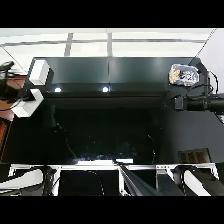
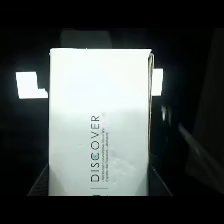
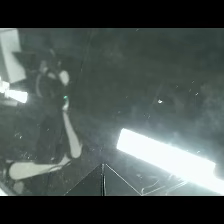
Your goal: Fold the box and place the chain.
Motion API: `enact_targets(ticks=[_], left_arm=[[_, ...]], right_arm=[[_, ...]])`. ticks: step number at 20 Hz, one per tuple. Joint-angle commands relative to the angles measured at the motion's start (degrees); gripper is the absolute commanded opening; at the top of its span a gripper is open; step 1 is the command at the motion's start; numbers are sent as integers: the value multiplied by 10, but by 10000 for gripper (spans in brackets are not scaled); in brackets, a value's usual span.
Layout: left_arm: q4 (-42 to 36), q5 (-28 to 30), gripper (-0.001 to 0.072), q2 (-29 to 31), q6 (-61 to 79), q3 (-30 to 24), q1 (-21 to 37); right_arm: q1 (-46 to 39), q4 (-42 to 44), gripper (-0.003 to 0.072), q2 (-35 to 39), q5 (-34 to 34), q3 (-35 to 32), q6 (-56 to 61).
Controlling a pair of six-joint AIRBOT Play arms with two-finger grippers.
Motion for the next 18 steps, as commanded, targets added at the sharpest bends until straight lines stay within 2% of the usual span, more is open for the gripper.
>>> enact_targets(ticks=[1,5,10,16,17,18], left_arm=[[-11,118,285,-13,-4,0,24],[-11,165,292,-52,42,-1,-1],[-11,253,292,-93,42,0,-26],[0,256,292,-113,41,7,-24],[0,249,368,-113,39,14,-25],[1,225,702,-112,37,28,-27]], right_arm=[[0,0,12,0,-39,0,3],[0,2,12,0,-82,0,24],[0,11,12,0,-83,0,30],[0,4,12,0,-78,0,30],[0,4,12,0,-76,0,30],[1,4,12,0,-73,0,30]])
